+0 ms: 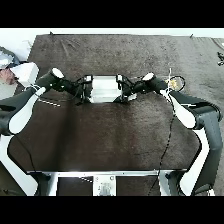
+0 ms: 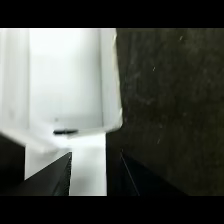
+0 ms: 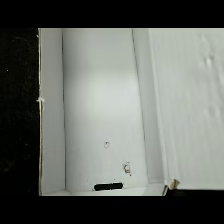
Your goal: Fold the box and place the chain.
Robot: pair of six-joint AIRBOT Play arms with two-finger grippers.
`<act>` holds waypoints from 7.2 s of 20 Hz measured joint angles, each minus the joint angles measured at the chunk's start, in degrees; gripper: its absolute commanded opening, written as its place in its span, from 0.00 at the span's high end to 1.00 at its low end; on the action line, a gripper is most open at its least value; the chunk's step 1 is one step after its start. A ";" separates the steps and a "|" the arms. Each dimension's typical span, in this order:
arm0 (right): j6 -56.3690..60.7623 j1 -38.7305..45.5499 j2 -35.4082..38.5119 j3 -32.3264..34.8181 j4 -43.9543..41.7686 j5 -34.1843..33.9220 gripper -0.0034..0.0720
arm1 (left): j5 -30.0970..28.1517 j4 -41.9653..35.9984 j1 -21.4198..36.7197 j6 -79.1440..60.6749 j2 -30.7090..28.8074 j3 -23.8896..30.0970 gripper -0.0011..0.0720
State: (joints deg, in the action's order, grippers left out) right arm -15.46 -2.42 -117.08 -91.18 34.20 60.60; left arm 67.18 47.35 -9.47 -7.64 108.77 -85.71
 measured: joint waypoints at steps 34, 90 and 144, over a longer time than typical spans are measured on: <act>0.00 0.00 -0.02 0.00 0.09 -0.02 0.24 | -8.17 9.70 -6.38 4.55 -0.04 -2.58 0.86; 0.02 0.02 0.00 0.00 0.07 -0.02 0.24 | -2.16 -3.26 15.56 53.88 -14.40 10.82 0.97; 0.02 0.02 0.00 0.00 0.07 -0.02 0.24 | 0.87 -2.25 -1.99 77.15 -1.36 -5.46 0.54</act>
State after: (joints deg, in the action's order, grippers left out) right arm -15.44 -2.39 -117.08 -91.18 34.26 60.58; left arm 68.05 45.10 -11.46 69.52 107.42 -91.18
